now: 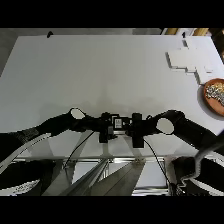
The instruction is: Fold the box and place the chain.
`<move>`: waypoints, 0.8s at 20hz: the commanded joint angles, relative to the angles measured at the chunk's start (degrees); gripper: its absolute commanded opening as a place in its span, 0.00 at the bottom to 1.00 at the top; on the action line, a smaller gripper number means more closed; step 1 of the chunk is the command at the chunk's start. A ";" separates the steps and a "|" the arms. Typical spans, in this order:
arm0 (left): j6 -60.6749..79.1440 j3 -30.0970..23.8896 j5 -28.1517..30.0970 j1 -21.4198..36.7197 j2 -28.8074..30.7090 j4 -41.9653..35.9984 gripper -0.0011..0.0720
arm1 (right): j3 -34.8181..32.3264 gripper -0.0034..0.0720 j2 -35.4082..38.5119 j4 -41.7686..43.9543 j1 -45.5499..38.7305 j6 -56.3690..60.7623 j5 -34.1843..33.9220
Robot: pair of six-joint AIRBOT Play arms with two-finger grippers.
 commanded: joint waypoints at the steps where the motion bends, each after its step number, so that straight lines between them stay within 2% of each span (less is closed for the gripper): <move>1: -0.07 0.02 0.00 0.00 0.02 -0.11 0.25 | -0.04 0.07 -0.07 0.55 0.02 0.63 -1.84; 5: -0.07 0.02 0.00 0.00 0.02 -0.13 0.25 | 0.26 0.07 2.29 0.55 -0.94 1.77 -1.20; 8: -0.07 0.02 0.02 0.00 0.02 -0.13 0.25 | 2.05 0.07 9.14 -2.80 -5.73 4.92 0.09; 11: -0.07 0.02 0.00 0.00 0.02 -0.13 0.25 | 2.38 0.07 16.15 -6.69 -14.64 8.79 1.51; 16: -0.07 0.02 0.00 0.00 0.02 -0.11 0.25 | 2.14 0.07 15.30 -11.06 -32.46 13.62 10.58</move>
